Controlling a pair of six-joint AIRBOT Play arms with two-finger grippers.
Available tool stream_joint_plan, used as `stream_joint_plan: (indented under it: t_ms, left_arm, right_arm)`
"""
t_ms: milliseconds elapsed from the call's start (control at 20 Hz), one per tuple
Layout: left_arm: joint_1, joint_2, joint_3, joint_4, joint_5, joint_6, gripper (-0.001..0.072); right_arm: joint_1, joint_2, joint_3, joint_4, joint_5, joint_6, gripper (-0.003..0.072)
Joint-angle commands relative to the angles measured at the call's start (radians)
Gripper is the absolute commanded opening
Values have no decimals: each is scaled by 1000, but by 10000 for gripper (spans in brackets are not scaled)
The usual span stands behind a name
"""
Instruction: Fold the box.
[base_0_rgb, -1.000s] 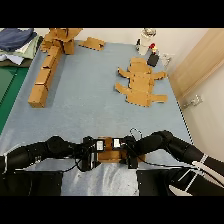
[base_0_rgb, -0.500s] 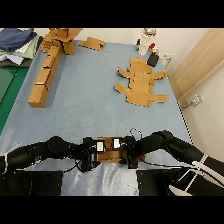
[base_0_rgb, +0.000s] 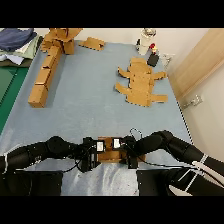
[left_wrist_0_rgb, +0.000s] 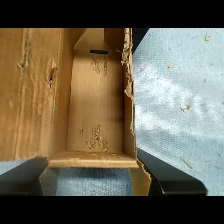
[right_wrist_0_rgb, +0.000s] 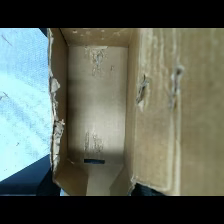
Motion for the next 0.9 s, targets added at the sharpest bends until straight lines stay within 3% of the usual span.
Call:
stream_joint_plan:
  t_ms: [0, 600, 650, 700, 850]
  left_arm:
    - [0, 0, 1, 0, 1, 0, 602]
    - [0, 0, 1, 0, 1, 0, 602]
    - [0, 0, 1, 0, 1, 0, 602]
    - [0, 0, 1, 0, 1, 0, 602]
    - [0, 0, 1, 0, 1, 0, 602]
  right_arm:
    - [0, 0, 1, 0, 0, 0, 520]
    - [0, 1, 2, 10, -8, 1, 520]
    - [0, 1, 2, 10, -11, 1, 534]
    - [0, 2, 4, 8, -12, 1, 713]
    - [0, 2, 4, 9, -39, 13, 718]
